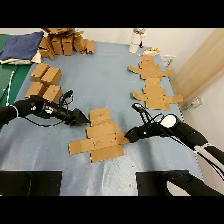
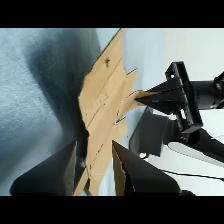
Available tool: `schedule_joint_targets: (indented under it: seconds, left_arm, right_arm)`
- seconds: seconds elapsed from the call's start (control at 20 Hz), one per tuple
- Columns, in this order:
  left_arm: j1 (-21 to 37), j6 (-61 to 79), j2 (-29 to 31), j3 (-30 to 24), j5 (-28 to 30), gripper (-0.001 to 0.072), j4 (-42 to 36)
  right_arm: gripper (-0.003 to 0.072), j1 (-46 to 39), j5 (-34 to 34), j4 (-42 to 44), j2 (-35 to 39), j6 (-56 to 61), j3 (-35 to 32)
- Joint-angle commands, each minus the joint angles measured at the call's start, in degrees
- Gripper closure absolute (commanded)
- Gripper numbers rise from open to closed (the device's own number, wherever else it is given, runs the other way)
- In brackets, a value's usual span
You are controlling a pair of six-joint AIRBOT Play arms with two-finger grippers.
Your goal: Fold the box.
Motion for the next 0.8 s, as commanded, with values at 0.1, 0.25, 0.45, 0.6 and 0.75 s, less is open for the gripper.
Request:
schedule_joint_targets:
  seconds: [0.1,0.25,0.45,0.6,0.75]
  left_arm:
    - [-1.6,-0.5,-3.1,0.1,1.8,0.0358,0.5]
    - [-3.7,1.8,-3.5,0.8,3.2,0.0358,-1.2]
    - [-4.4,2.4,-3.5,2.8,3.5,0.0358,-4.0]
    - [-4.7,2.9,-3.5,3.6,3.2,0.0359,-4.5]
    - [-5.9,3.7,-3.6,3.6,3.3,0.0359,-4.8]
  right_arm:
    - [0.0683,0.5,-0.8,0.5,0.0,0.0,-0.2]
    - [0.0683,0.5,-0.7,2.3,0.0,0.0,-1.1]
    - [0.0683,0.5,-0.3,2.5,0.0,0.0,-2.2]
    - [0.0683,0.5,-0.3,2.6,0.0,0.0,-2.4]
    - [0.0683,0.5,-0.6,3.0,0.0,0.0,-2.4]
